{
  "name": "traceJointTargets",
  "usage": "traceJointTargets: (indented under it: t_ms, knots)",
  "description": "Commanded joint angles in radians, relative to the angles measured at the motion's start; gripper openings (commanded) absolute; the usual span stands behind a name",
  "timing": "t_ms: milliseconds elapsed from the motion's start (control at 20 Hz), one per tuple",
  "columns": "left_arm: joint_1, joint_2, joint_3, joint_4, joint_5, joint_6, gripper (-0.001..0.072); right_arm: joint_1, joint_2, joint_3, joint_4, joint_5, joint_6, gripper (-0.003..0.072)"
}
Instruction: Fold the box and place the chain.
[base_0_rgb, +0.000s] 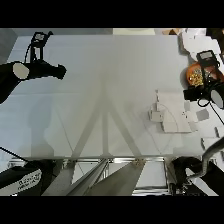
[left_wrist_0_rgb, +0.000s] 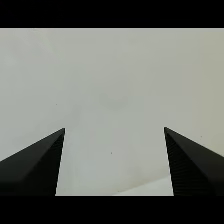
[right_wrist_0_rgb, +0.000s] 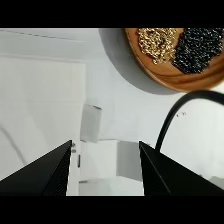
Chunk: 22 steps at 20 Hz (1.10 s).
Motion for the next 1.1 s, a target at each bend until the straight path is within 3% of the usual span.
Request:
traceJointTargets:
  t_ms: [0, 200, 500, 700, 1050]
  knots:
    - [-0.001, 0.000, 0.000, 0.000, 0.000, 0.000, 0.0693, -0.044, 0.001, 0.011, -0.056, 0.125, 0.000, 0.0434]
    - [-0.001, 0.000, 0.000, 0.000, 0.000, 0.000, 0.0693, -0.192, 0.001, 0.011, -0.040, 0.209, -0.034, 0.0436]
    - [-0.001, 0.000, 0.000, 0.000, 0.000, 0.000, 0.0693, -0.451, -0.011, 0.011, 0.003, 0.200, -0.249, 0.0440]
    - [-0.001, 0.000, 0.000, 0.000, 0.000, 0.000, 0.0693, -0.634, -0.099, 0.012, 0.211, 0.164, -0.360, 0.0440]
    - [-0.001, 0.000, 0.000, 0.000, 0.000, 0.000, 0.0693, -0.670, -0.300, 0.151, 0.309, 0.187, -0.425, 0.0439]
